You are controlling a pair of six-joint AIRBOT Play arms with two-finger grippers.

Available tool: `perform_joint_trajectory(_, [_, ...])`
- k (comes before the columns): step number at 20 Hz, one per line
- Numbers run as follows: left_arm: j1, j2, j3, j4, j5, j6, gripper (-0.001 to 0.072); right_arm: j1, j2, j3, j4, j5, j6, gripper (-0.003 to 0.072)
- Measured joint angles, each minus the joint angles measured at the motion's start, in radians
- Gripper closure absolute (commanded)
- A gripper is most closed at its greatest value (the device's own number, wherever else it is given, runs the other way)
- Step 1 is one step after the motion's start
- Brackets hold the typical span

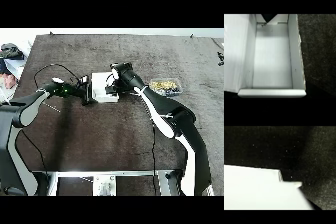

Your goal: Fold the box and place the chain.

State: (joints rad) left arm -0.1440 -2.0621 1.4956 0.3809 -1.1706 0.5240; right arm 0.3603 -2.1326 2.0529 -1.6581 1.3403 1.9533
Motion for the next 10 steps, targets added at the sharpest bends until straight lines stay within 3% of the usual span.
perform_joint_trajectory(3, [0.0, 0.0, 0.0, 0.0, 0.0, 0.0, 0.0242, 0.002, -0.001, 0.0, -0.004, 0.0, 0.015, 0.0531])
perform_joint_trajectory(4, [0.0, 0.0, 0.0, 0.0, 0.0, 0.0, 0.0243, 0.003, -0.001, 0.0, -0.007, 0.0, 0.02, 0.064])
perform_joint_trajectory(5, [0.0, 0.0, 0.0, 0.0, 0.0, -0.001, 0.0242, 0.004, -0.001, 0.0, -0.006, 0.0, 0.031, 0.0672])
perform_joint_trajectory(9, [0.0, 0.0, 0.0, -0.001, 0.002, -0.001, 0.0243, 0.008, 0.0, 0.0, -0.016, -0.002, 0.04, 0.0684])
perform_joint_trajectory(10, [0.0, 0.0, 0.0, -0.001, 0.002, -0.001, 0.0242, 0.008, 0.0, 0.0, -0.019, -0.002, 0.041, 0.0614])
